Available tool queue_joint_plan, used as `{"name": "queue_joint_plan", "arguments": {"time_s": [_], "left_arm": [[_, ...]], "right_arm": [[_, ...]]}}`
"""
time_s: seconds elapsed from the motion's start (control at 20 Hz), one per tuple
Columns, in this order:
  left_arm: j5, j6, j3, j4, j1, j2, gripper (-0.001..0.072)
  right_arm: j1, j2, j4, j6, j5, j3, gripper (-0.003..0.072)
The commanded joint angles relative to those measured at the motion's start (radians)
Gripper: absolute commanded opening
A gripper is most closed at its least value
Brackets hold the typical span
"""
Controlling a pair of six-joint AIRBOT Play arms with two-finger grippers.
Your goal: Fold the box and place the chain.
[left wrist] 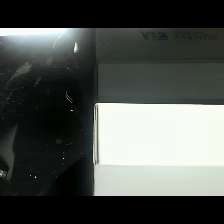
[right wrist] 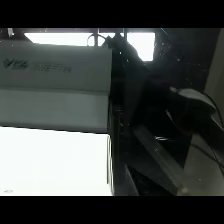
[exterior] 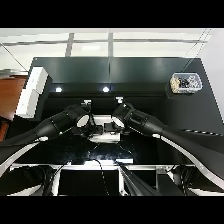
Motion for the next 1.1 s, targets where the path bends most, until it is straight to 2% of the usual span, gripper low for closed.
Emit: {"name": "queue_joint_plan", "arguments": {"time_s": [0.0,0.65,0.7,0.9,0.95,1.05], "left_arm": [[-0.002,-0.001,0.0,-0.001,0.0,-0.001,0.0029],[-0.002,-0.001,0.0,-0.003,0.0,-0.001,0.003],[0.0,-0.001,0.0,-0.003,0.0,-0.001,0.003],[0.002,-0.001,0.0,-0.003,0.0,-0.001,0.0029],[0.002,-0.001,0.0,-0.003,0.0,-0.001,0.003],[0.001,-0.001,0.0,-0.003,0.0,-0.001,0.003]], "right_arm": [[0.0,-0.004,-0.003,0.006,0.001,0.0,0.0326],[0.0,-0.068,0.048,0.023,-0.032,0.0,0.0296],[0.0,-0.068,0.047,0.023,-0.031,0.0,0.0177],[0.0,-0.068,0.047,0.023,-0.031,0.0,0.0121],[0.0,-0.068,0.047,0.02,-0.029,0.0,0.0028],[0.0,-0.068,0.049,0.019,-0.028,0.001,0.0027]]}}
